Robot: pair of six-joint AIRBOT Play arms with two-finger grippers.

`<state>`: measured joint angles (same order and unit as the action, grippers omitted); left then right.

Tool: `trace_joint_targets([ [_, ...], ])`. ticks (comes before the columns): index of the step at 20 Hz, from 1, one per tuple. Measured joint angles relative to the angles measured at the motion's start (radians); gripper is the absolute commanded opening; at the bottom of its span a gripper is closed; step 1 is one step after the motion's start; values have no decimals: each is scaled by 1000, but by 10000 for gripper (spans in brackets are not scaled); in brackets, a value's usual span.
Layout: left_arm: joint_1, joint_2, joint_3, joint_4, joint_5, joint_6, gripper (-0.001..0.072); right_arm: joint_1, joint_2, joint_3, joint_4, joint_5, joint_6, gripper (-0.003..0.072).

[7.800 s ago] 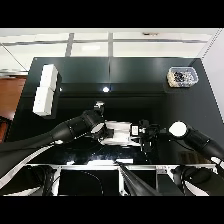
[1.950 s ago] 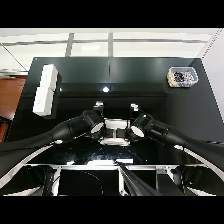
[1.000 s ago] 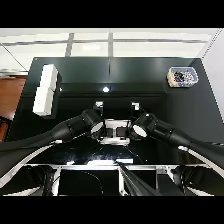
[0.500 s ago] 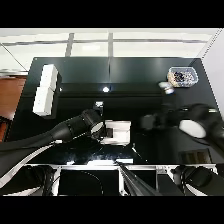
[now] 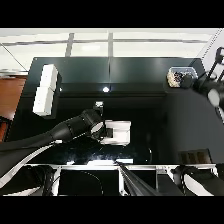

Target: Fold the box and place the chain.

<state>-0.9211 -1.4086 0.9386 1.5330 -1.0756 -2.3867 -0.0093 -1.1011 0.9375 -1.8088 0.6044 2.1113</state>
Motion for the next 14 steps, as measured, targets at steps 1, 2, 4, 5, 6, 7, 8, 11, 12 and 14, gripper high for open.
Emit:
trace_joint_targets([
  [1, 0, 0, 0, 0, 0, 0, 31, -39, -90, 84, 56, 12, -41, 713],
  [2, 0, 0, 0, 0, 0, 0, 32, -72, -193, 193, 106, 51, -82, 713],
  [4, 0, 0, 0, 0, 0, 0, 32, -120, -394, 428, 178, 178, -134, 706],
  [5, 0, 0, 0, 0, 0, 0, 31, -138, -484, 541, 199, 245, -151, 705],
  [6, 0, 0, 0, 0, 0, 0, 32, -153, -572, 652, 217, 316, -165, 705],
  [7, 0, 0, 0, 0, 0, 0, 31, -167, -647, 752, 229, 375, -175, 704],
  [8, 0, 0, 0, 0, 0, 0, 31, -177, -706, 827, 240, 422, -181, 705],
  [11, 0, 0, 0, 0, 0, 0, 31, -207, -831, 982, 258, 509, -194, 704],
  [12, 0, 0, 0, 0, 0, 0, 31, -214, -855, 1008, 259, 522, -196, 704],
  [14, 0, 0, 0, 0, 0, 0, 31, -223, -895, 1041, 263, 551, -200, 705],
])
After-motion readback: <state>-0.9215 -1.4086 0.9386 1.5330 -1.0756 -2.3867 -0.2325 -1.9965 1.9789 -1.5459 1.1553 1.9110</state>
